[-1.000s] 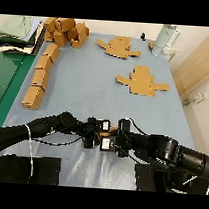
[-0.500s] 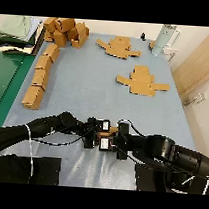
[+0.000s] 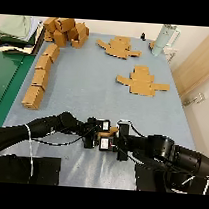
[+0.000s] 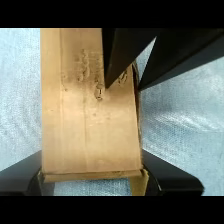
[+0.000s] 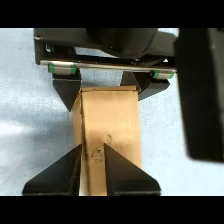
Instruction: Fold the box.
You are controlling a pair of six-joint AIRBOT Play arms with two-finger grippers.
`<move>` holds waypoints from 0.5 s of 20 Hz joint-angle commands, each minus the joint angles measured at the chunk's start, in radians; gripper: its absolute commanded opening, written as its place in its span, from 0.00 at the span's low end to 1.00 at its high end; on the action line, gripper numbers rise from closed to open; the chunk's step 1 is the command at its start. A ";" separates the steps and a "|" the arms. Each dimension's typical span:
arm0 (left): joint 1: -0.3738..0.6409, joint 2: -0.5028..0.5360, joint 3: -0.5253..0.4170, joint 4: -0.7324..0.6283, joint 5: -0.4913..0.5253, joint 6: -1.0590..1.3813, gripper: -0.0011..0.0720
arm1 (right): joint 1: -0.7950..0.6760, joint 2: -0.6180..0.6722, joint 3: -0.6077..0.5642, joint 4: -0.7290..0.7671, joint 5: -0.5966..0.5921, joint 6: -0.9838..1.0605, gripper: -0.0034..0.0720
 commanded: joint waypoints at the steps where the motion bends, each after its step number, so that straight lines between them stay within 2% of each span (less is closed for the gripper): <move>1: 0.000 0.000 0.000 0.001 0.001 0.001 0.84 | 0.000 0.015 0.001 -0.029 -0.002 0.000 0.34; 5: 0.000 0.000 0.000 0.001 0.000 0.001 0.84 | 0.000 0.036 0.001 -0.042 0.000 0.000 0.34; 6: 0.000 0.000 0.000 0.001 0.001 0.001 0.84 | 0.000 0.040 0.001 -0.042 0.001 0.000 0.30; 7: 0.000 0.000 0.000 0.001 0.001 0.001 0.84 | 0.000 0.042 0.001 -0.042 0.001 0.000 0.14; 8: 0.000 0.000 0.000 0.001 0.001 0.001 0.84 | 0.000 0.040 0.000 -0.042 0.001 0.000 0.07; 10: 0.000 0.000 0.000 0.001 0.001 0.001 0.84 | -0.001 0.022 0.000 -0.042 0.001 0.000 0.07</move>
